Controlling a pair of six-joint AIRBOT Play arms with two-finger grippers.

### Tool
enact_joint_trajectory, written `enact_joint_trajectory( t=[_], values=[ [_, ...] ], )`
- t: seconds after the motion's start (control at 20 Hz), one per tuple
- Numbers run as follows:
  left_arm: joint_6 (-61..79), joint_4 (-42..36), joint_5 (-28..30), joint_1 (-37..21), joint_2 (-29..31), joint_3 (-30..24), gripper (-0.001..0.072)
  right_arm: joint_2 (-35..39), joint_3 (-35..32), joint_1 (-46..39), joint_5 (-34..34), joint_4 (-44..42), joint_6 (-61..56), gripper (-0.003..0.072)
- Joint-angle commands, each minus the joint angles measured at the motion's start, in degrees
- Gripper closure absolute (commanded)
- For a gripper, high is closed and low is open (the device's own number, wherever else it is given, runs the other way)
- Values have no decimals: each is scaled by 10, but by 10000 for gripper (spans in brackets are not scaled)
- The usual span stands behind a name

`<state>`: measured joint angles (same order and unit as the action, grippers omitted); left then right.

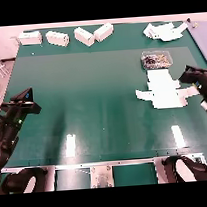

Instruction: Fold the box and place the chain.

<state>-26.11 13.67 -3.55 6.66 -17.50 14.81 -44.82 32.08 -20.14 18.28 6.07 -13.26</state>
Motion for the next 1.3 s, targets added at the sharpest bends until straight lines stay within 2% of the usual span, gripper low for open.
enact_joint_trajectory(
  t=[0.0,0.1,0.15,0.2,0.25,0.3,0.45,0.5,0.55,0.75,0.8,0.85,1.05,1.15,1.25],
  values=[
    [0,0,0,0,0,0,689,-167,130,-116,205,191,-175,617],
    [0,0,0,0,0,0,689,-246,206,-163,277,302,-262,573],
    [0,0,0,0,0,0,689,-278,239,-187,308,336,-289,554],
    [0,0,0,0,0,0,688,-300,263,-210,319,357,-303,504],
    [0,0,0,0,0,0,689,-312,279,-231,317,361,-303,443],
    [0,0,0,0,0,0,689,-315,284,-255,317,345,-303,418],
    [0,0,0,0,0,0,688,-316,292,-299,313,343,-277,416],
    [0,0,0,0,0,0,688,-325,306,-313,328,363,-290,384],
    [0,0,0,0,0,0,689,-345,332,-324,360,386,-302,341],
    [0,0,0,0,0,0,688,-460,471,-351,516,418,-327,328],
    [0,0,0,0,0,0,688,-487,505,-352,550,418,-332,293],
    [0,0,0,0,0,0,689,-516,543,-352,589,426,-348,223],
    [0,0,0,0,0,0,688,-658,717,-342,760,436,-384,216],
    [0,0,0,0,0,0,688,-692,756,-335,789,435,-383,213],
    [0,0,0,0,0,0,688,-699,759,-331,787,435,-357,191]
  ],
)
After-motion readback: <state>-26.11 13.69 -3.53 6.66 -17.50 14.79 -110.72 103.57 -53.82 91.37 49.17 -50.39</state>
